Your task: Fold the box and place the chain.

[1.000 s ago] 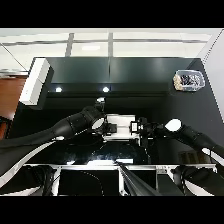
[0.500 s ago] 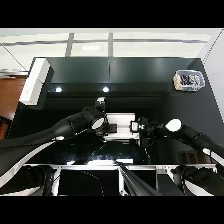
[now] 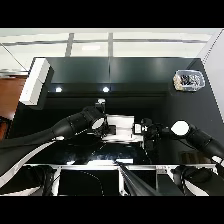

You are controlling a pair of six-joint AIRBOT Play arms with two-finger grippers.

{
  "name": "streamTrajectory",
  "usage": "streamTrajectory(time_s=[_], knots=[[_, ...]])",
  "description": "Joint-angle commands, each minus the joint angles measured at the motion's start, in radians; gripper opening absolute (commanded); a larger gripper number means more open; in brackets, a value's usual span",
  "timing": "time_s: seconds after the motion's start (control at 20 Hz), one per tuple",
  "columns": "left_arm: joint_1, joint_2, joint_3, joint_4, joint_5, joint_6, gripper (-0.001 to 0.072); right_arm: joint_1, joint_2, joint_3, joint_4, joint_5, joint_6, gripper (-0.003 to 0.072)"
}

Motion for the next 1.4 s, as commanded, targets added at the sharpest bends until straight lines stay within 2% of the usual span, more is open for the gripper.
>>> streamTrajectory(time_s=[0.0, 0.2, 0.25, 0.3, 0.35, 0.4, 0.45, 0.6, 0.65, 1.35], knots=[[0.0, -0.003, 0.0, 0.013, -0.003, -0.015, 0.0024, 0.0, 0.015, 0.001, -0.034, 0.014, 0.014, 0.0701], [0.0, -0.005, 0.0, 0.011, 0.003, -0.024, 0.0024, 0.001, 0.011, 0.0, -0.025, 0.01, -0.003, 0.0699], [0.0, -0.005, 0.0, 0.011, 0.003, -0.024, 0.0024, 0.001, 0.006, 0.0, -0.013, 0.009, -0.019, 0.0586], [0.0, -0.006, 0.0, 0.01, 0.003, -0.025, 0.0024, 0.003, 0.0, 0.0, 0.005, 0.007, -0.037, 0.0528], [0.0, -0.006, 0.0, 0.01, 0.002, -0.024, 0.0023, 0.009, -0.005, 0.0, 0.019, 0.003, -0.053, 0.0526], [0.0, -0.006, 0.0, 0.01, 0.002, -0.025, 0.0024, 0.021, -0.009, 0.0, 0.02, -0.006, -0.052, 0.0369], [0.0, -0.006, 0.0, 0.01, 0.002, -0.024, 0.0024, 0.035, -0.011, 0.0, 0.02, -0.011, -0.051, 0.0336], [0.0, -0.006, 0.0, 0.01, 0.003, -0.024, 0.0024, 0.067, -0.013, 0.0, 0.034, -0.028, -0.026, 0.0331], [0.0, -0.006, 0.0, 0.01, 0.002, -0.024, 0.0024, 0.071, -0.013, 0.0, 0.05, -0.036, -0.013, 0.0237], [-0.001, -0.006, 0.001, 0.005, 0.003, -0.024, 0.0024, 0.07, -0.014, 0.0, 0.145, -0.055, 0.028, 0.0239]])
